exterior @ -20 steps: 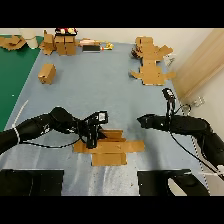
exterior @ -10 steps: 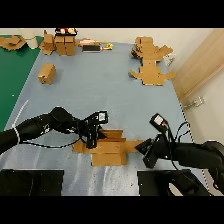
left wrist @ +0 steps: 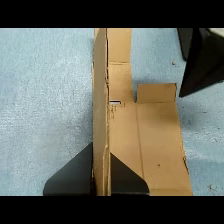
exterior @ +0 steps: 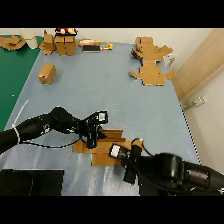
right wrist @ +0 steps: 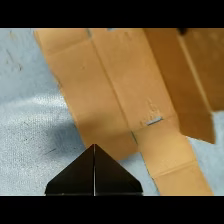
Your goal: Fold the box.
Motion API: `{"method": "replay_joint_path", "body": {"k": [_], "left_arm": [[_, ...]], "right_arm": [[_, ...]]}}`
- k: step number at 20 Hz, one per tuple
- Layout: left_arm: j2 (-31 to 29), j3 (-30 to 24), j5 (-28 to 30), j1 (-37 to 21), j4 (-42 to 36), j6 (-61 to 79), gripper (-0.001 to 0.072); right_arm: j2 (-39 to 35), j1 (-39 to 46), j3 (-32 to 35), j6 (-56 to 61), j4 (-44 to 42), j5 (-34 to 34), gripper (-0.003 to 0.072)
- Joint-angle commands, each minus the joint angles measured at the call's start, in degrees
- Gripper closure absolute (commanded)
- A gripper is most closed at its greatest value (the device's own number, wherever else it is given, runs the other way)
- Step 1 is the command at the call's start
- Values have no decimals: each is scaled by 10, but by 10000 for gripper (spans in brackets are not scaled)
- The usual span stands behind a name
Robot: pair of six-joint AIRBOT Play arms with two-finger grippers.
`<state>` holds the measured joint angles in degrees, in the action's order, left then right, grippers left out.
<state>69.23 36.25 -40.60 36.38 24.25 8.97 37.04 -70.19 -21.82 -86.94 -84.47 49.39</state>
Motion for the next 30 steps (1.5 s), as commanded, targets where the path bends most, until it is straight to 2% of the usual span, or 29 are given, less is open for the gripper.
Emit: {"method": "replay_joint_path", "body": {"k": [1, 2, 3, 8, 10, 13, 17, 26, 28, 30], "left_arm": [[0, 0, -1, 1, 0, 0, 696], [0, 0, 0, 1, 0, 0, 696], [0, 0, 1, 0, 0, 0, 696], [0, 0, 0, 1, 0, 0, 696], [0, 0, 1, 1, 0, 0, 696], [0, 0, 0, 1, 0, 0, 696], [0, 0, 0, 1, 0, 0, 696], [0, 0, 0, 1, 0, 0, 696], [0, 0, 0, 1, 0, 0, 696], [0, 0, 0, 1, 0, 0, 696]], "right_arm": [[41, -179, 10, 186, 226, -25, 614], [53, -191, 11, 187, 245, -41, 337], [67, -191, 11, 189, 254, -57, 178], [127, -191, 11, 191, 268, -54, 179], [129, -191, 11, 231, 316, -49, 179], [129, -191, 10, 293, 379, -6, 179], [129, -191, 9, 296, 388, 6, 180], [83, -191, -1, 299, 406, 40, 179], [82, -190, 9, 341, 412, 40, 176], [55, -191, 34, 381, 445, 26, 112]]}}
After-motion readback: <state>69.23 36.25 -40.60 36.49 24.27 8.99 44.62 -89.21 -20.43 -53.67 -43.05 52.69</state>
